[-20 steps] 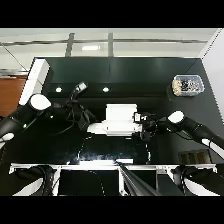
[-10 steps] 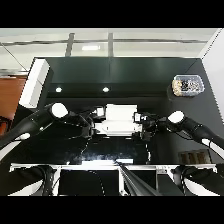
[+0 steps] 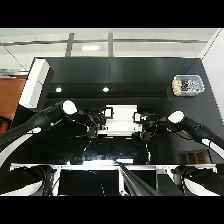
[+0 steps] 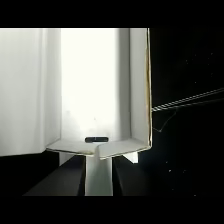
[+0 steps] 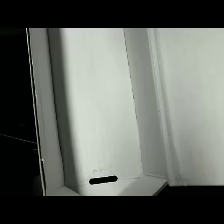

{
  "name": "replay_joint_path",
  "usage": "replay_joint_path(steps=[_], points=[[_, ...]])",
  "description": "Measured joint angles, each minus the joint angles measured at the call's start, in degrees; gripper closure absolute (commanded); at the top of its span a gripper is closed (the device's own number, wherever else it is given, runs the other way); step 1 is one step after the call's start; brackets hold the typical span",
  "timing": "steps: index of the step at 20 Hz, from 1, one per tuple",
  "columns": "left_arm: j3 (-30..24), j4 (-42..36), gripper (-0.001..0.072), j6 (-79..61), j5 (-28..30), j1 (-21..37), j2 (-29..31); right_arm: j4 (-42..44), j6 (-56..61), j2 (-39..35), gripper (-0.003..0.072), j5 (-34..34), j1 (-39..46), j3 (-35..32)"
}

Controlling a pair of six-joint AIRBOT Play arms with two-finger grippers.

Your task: Fold the box and place the chain.

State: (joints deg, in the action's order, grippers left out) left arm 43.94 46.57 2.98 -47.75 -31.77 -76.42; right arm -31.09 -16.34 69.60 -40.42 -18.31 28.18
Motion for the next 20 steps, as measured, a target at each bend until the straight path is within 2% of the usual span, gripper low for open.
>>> replay_joint_path(steps=[5, 6, 9, 11, 12, 13, 15, 16, 17, 18, 20], points=[[0.2, -6.8, 0.0514, 0.1, 0.7, -0.3, -1.9, 0.0, 0.0, 0.0, 0.0478, 0.0, 0.0, 0.0], [0.2, -8.3, 0.0563, 0.2, 0.7, -0.5, -2.6, 0.0, 0.0, 0.0, 0.0478, 0.0, 0.0, 0.0], [0.2, -10.8, 0.0556, 0.2, 0.8, -1.0, -3.8, 0.0, 0.0, 0.0, 0.0478, 0.0, 0.0, 0.0], [0.2, -11.7, 0.0263, 0.2, 0.9, -1.2, -4.2, 0.0, 0.0, 0.0, 0.0478, 0.0, 0.0, 0.0], [0.2, -12.0, 0.0339, 0.2, 1.0, -1.3, -4.2, -0.1, -0.1, 0.0, 0.0478, -0.1, 0.0, 0.0], [0.2, -12.0, 0.0468, 0.2, 1.0, -1.3, -4.3, -0.1, -0.1, 0.0, 0.0479, -0.2, 0.0, 0.0], [0.2, -12.2, 0.0302, 0.0, 0.7, -1.4, -4.4, 0.0, 0.0, 0.0, 0.0478, -0.1, 0.0, 0.0], [0.2, -12.2, 0.0334, 0.0, 0.9, -1.4, -4.4, 0.0, -0.1, 0.0, 0.0478, -0.1, 0.0, 0.0], [0.3, -11.9, 0.0568, 0.1, 0.7, -1.4, -4.3, 0.0, -0.1, 0.0, 0.0478, -0.1, 0.0, 0.0], [0.5, -10.8, 0.0682, 0.4, 0.1, -1.4, -4.1, 0.0, -0.1, 0.0, 0.0478, 0.0, 0.0, 0.0], [1.6, -6.0, 0.0683, 3.6, -1.9, -0.9, -3.0, 0.0, -0.1, 0.0, 0.0478, 0.0, 0.0, 0.0]])
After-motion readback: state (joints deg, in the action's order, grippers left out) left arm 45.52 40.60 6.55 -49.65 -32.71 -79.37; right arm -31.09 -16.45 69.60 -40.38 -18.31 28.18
